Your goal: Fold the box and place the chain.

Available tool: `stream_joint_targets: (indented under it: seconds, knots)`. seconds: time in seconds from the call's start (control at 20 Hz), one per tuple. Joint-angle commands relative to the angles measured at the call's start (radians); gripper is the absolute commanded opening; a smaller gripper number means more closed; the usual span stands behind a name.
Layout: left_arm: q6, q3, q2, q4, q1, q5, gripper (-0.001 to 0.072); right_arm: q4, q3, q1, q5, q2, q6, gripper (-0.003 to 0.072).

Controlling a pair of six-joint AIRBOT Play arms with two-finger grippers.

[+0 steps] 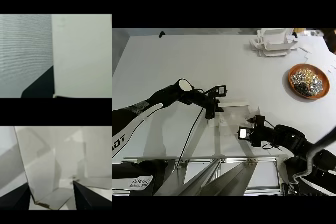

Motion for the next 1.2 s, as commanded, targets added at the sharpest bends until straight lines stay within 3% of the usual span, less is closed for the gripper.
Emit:
stream_joint_targets:
  seconds: [0.0,0.25,0.5,0.7,0.95,1.15]
  knots:
    - [0.001,0.0,0.0,0.003,0.0,-0.006,0.0008,-0.025,0.04,-0.016,0.031,0.002,-0.001,0.0536]
    - [0.001,0.0,0.0,0.003,0.0,-0.007,0.0008,-0.032,0.085,-0.024,0.084,0.034,-0.008,0.0536]
    - [0.001,0.0,0.0,0.003,0.0,-0.007,0.0008,0.013,0.148,-0.144,0.108,0.035,-0.021,0.0537]
    - [0.001,0.0,0.0,0.003,0.0,-0.008,0.0008,0.323,0.15,-0.207,0.142,-0.007,-0.336,0.0537]
    - [0.001,0.0,0.0,0.003,0.0,-0.008,0.0008,0.508,0.163,-0.379,0.165,-0.059,-0.529,0.059]
    - [0.001,0.0,0.0,0.003,0.0,-0.008,0.0008,0.896,0.163,-0.486,0.277,-0.067,-0.941,0.059]
